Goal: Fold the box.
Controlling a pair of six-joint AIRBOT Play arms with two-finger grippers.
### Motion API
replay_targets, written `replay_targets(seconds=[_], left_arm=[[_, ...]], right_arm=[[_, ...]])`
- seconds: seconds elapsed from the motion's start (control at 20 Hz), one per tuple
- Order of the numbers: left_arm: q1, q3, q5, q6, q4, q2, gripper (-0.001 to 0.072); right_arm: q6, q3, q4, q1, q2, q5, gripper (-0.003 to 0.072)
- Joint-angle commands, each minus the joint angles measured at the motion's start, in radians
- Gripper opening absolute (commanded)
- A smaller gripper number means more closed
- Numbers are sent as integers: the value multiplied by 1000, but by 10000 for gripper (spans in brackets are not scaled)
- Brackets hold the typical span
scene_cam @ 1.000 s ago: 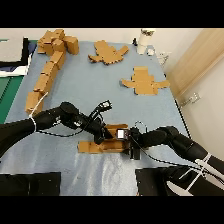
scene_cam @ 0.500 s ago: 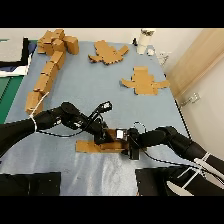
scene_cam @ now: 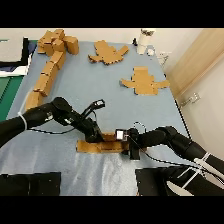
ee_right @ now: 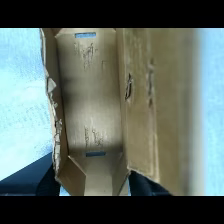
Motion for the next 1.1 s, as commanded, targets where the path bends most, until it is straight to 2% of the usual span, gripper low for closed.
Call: replay_targets(seconds=[0.0,0.1,0.15,0.2,0.35,0.5,0.7,0.8,1.05], left_arm=[[76,1,-134,-137,109,50,453],[88,0,-216,-205,110,54,451],[80,0,-243,-269,110,53,383],[66,0,-275,-354,106,53,-5],[-24,0,-258,-485,46,53,11],[-101,1,-98,-507,-34,51,12],[-63,4,125,-541,-109,47,12],[-33,5,202,-541,-132,47,12],[-33,5,207,-570,-72,-19,11]], right_arm=[[0,0,-1,-1,-1,0,515],[0,0,-1,-1,-1,0,515],[0,0,-1,-1,-1,0,515],[0,0,-1,-1,-1,0,515],[1,0,-2,-1,-1,0,515],[1,0,-3,-1,-1,0,515],[1,0,-3,-1,-1,-1,515],[0,0,-3,0,-1,-6,516],[1,0,-5,-1,-1,-10,515]])
